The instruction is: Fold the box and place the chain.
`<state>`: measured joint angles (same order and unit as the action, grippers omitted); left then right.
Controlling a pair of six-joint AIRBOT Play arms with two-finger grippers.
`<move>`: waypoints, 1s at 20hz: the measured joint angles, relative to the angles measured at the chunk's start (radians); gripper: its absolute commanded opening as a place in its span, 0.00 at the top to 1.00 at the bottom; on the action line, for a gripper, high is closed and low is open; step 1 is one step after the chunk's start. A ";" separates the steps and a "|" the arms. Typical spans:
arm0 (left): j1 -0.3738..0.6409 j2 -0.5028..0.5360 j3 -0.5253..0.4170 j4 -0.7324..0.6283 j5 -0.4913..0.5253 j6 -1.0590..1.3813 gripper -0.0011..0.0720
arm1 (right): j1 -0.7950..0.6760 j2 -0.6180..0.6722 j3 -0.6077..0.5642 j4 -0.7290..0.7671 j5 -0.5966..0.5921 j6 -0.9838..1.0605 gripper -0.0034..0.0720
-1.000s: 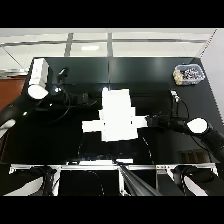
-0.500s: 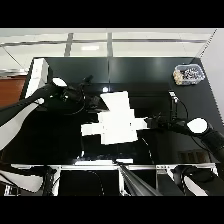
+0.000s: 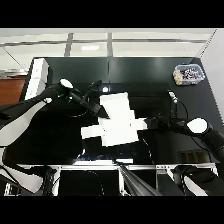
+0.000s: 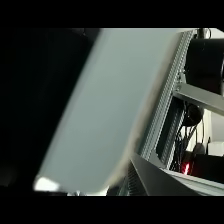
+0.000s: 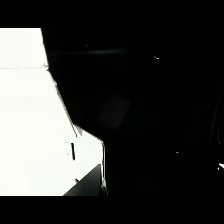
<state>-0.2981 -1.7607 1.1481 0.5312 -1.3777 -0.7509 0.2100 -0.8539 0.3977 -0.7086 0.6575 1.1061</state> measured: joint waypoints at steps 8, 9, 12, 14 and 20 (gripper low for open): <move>-0.019 -0.010 0.021 0.037 -0.014 0.068 0.96 | 0.000 0.000 0.000 0.002 -0.007 0.002 0.52; -0.020 -0.010 0.021 0.040 -0.005 0.075 0.96 | 0.000 0.000 0.000 0.001 -0.009 0.002 0.14; -0.020 -0.006 0.022 0.041 -0.005 0.090 0.96 | -0.012 0.000 0.015 -0.021 0.006 -0.006 0.04; -0.021 0.014 0.018 0.042 -0.018 0.094 0.96 | -0.038 0.001 0.056 -0.074 0.048 -0.016 0.04; -0.074 0.206 -0.141 0.027 0.127 0.257 0.96 | -0.109 0.001 0.201 -0.296 0.107 -0.077 0.04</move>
<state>-0.3717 -1.5543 1.0069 0.5583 -1.2503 -0.4934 0.1005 -0.8532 0.5987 -1.0042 0.7647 1.0294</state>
